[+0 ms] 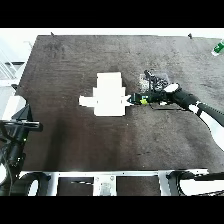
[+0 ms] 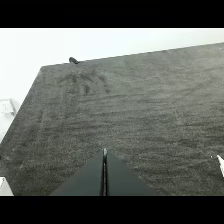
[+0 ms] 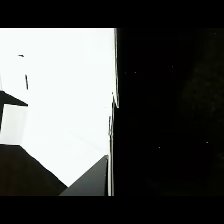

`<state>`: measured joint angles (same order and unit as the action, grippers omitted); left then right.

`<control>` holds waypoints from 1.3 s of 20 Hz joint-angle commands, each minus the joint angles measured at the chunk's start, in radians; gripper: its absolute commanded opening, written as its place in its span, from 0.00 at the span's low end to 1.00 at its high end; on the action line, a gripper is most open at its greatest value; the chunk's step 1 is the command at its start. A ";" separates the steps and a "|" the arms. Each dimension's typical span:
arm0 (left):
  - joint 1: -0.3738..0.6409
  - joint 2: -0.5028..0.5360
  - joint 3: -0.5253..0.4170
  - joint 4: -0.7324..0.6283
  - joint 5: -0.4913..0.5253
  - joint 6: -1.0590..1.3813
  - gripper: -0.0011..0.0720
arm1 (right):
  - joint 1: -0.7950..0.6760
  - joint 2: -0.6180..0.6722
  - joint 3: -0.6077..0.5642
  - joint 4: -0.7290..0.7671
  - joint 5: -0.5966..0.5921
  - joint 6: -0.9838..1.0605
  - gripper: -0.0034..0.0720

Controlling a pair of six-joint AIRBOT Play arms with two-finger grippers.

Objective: Fold the box and place the chain.

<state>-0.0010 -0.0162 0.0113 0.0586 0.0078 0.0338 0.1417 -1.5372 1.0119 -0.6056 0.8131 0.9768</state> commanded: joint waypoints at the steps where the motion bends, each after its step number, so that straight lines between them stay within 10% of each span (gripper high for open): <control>1: 0.000 -0.001 0.001 0.000 0.000 0.000 0.05 | 0.008 -0.002 -0.006 -0.008 -0.048 -0.017 0.05; 2: 0.000 -0.001 0.001 0.002 0.000 0.002 0.22 | 0.012 0.000 -0.015 -0.008 -0.058 -0.025 0.05; 4: 0.000 -0.001 0.001 0.001 -0.005 0.000 0.95 | 0.021 0.022 -0.048 -0.007 -0.084 -0.028 0.05; 6: 0.000 -0.001 0.003 0.001 -0.030 0.001 0.81 | 0.030 0.063 -0.091 0.011 -0.140 -0.030 0.05; 14: 0.000 -0.131 0.119 0.000 -0.083 -0.021 0.81 | 0.071 0.087 -0.104 0.025 -0.177 -0.055 0.05; 22: 0.000 -0.848 0.543 0.005 -0.428 -0.069 0.81 | 0.072 0.083 -0.104 0.027 -0.177 -0.054 0.05; 26: 0.000 -1.182 0.840 0.251 -0.688 -0.286 0.81 | 0.072 0.083 -0.104 0.026 -0.178 -0.055 0.05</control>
<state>-0.0010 -0.9688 0.6567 0.1524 -0.4667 -0.1062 0.2131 -1.4536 0.9089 -0.5793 0.6361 0.9222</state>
